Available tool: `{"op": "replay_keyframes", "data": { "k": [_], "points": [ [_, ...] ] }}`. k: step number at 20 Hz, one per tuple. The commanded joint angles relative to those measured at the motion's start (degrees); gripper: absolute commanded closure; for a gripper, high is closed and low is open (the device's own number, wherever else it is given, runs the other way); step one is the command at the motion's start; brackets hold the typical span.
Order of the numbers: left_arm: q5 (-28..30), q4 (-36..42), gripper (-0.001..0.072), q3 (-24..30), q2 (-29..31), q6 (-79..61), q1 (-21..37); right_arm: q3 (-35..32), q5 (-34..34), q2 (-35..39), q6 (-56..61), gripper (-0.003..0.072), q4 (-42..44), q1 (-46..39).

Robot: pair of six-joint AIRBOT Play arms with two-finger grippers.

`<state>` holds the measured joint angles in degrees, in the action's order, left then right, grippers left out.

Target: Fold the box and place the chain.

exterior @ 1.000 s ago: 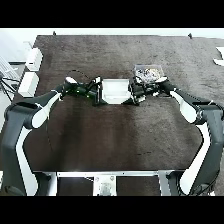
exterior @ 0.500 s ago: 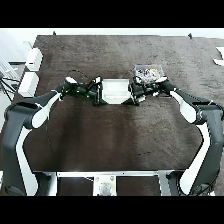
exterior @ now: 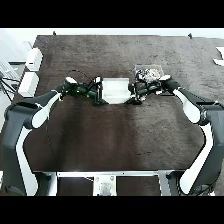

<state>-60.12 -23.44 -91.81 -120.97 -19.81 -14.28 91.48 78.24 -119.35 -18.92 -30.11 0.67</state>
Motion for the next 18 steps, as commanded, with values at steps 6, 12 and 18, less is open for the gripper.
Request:
{"op": "replay_keyframes", "data": {
  "k": [6,12,18],
  "points": [
    [-0.37,-0.09,0.0183,0.02,0.0,-0.15,0.04,0.04,1.4,4.87,4.0,-0.0034,-3.17,-2.99],
    [-0.37,-0.09,0.0183,0.0,0.0,-0.15,0.04,0.04,2.4,9.97,6.51,-0.0034,-2.99,-6.82],
    [-0.37,-0.09,0.0183,0.0,0.02,-0.15,0.04,-0.2,10.05,10.1,6.4,0.0678,5.51,-4.35]
  ]
}}
